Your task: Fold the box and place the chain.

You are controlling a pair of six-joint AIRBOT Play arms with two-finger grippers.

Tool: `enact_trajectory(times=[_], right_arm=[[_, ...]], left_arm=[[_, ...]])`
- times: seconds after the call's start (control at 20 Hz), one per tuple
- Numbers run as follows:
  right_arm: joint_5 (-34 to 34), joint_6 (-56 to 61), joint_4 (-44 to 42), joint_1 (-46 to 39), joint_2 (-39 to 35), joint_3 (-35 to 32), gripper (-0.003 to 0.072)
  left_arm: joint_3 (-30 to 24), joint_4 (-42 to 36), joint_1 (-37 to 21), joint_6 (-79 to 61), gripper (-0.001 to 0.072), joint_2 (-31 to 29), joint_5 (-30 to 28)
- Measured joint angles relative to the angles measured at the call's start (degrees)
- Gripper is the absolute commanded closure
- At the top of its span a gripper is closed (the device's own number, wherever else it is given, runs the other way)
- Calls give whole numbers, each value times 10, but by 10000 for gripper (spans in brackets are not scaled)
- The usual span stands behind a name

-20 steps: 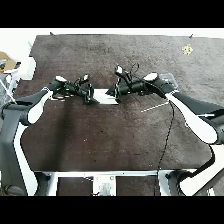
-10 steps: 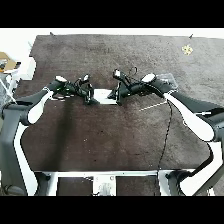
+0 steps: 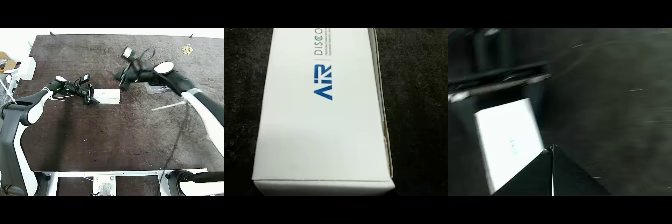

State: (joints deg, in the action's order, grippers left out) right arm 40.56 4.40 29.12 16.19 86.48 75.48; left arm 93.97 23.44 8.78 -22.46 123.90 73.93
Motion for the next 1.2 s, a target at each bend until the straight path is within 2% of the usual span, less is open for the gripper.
enact_trajectory(times=[0.2,0.55,0.75,0.8,0.85,0.9,1.05,1.2], right_arm=[[-120,55,-10,2,-163,-138,687],[-323,153,-12,2,-466,-472,686],[-411,188,-13,2,-596,-625,686],[-428,197,-13,2,-618,-650,686],[-443,203,-14,2,-636,-671,686],[-452,209,-17,1,-647,-686,686],[-469,217,-15,2,-668,-710,686],[-478,222,-14,2,-676,-720,686]], left_arm=[[0,0,0,0,249,0,0],[0,0,0,0,249,0,0],[0,-1,0,-1,250,0,1],[0,-2,0,-1,278,0,1],[0,-3,0,0,629,0,2],[0,-5,0,1,698,0,2],[1,-8,-1,26,701,-12,-2],[1,-10,-4,78,704,-58,-38]])
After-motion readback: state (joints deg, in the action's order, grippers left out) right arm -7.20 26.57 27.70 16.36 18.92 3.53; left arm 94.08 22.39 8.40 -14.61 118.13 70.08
